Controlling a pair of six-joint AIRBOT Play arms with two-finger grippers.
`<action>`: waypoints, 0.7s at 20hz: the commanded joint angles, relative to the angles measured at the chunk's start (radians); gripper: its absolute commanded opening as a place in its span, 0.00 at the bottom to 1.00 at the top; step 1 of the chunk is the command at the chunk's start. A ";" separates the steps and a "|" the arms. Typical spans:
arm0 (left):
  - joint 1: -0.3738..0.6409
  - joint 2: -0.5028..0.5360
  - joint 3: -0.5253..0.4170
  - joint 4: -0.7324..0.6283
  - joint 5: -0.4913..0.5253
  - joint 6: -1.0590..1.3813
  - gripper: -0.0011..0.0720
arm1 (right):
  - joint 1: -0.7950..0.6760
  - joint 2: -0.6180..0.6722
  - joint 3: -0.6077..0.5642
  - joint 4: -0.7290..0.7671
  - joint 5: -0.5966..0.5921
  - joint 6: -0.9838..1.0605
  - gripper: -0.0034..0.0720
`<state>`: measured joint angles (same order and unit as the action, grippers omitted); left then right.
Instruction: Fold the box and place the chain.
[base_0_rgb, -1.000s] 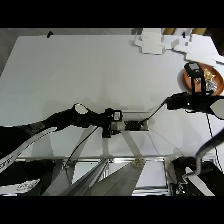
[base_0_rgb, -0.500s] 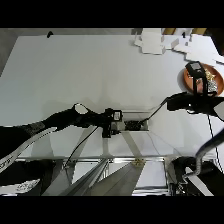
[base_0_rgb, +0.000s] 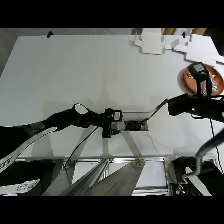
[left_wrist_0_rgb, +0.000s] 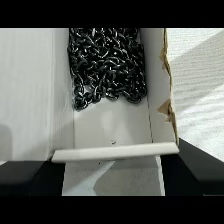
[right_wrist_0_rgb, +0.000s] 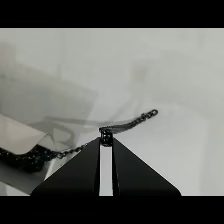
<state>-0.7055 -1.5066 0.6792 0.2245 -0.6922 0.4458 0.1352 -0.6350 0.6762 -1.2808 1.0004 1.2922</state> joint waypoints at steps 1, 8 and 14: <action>0.000 0.001 0.000 0.000 0.000 0.000 0.39 | 0.001 0.020 0.001 0.058 0.037 -0.059 0.07; 0.000 0.001 0.000 0.000 0.000 0.000 0.39 | 0.001 0.061 0.001 0.094 0.068 -0.111 0.08; 0.000 0.001 0.000 0.000 0.000 0.000 0.39 | 0.001 0.084 0.001 0.205 0.094 -0.230 0.07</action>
<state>-0.7055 -1.5066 0.6792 0.2245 -0.6922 0.4458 0.1352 -0.5606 0.6762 -1.1435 1.0798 1.1328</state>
